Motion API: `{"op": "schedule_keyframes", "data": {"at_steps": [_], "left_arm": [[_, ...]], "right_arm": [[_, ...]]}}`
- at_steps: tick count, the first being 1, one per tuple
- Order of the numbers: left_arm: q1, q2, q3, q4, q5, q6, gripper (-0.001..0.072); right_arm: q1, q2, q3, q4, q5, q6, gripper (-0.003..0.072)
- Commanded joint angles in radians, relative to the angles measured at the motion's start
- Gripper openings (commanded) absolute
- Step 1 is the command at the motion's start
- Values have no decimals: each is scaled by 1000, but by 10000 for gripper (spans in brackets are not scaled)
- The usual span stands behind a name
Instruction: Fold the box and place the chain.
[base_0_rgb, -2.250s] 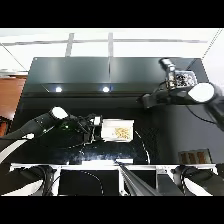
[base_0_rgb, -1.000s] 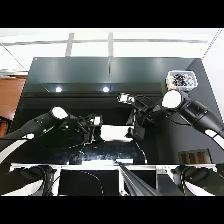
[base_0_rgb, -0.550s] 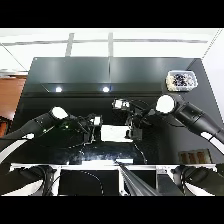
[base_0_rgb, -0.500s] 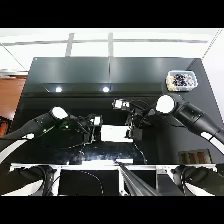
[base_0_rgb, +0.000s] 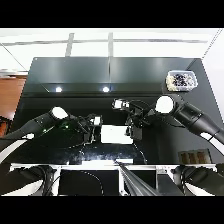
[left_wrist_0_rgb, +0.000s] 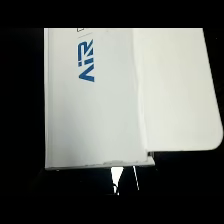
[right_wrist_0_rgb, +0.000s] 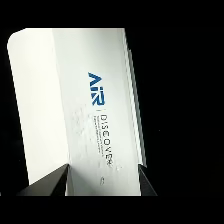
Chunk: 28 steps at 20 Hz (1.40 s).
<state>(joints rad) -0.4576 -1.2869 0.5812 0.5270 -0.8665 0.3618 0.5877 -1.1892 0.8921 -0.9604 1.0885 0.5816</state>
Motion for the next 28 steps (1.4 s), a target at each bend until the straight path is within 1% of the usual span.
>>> {"op": "schedule_keyframes", "data": {"at_steps": [1,2,3,4,16,23,25,28], "left_arm": [[0,-1,0,0,0,1,398],[0,-1,0,0,0,1,399],[0,-1,0,0,0,1,398],[0,-1,0,0,0,1,398],[0,-1,0,1,0,1,398],[0,-1,0,4,-2,1,398],[0,-1,0,4,-2,1,398],[0,-1,0,4,-2,1,398]], "right_arm": [[1,0,0,11,0,2,466],[1,0,0,16,2,2,468],[2,0,0,23,4,2,556],[3,0,0,24,3,2,708],[76,-4,-8,-35,-33,-43,706],[94,-5,-22,-69,-90,-43,705],[91,3,-21,-65,-79,-21,706],[43,64,-22,-64,-34,37,705]]}}
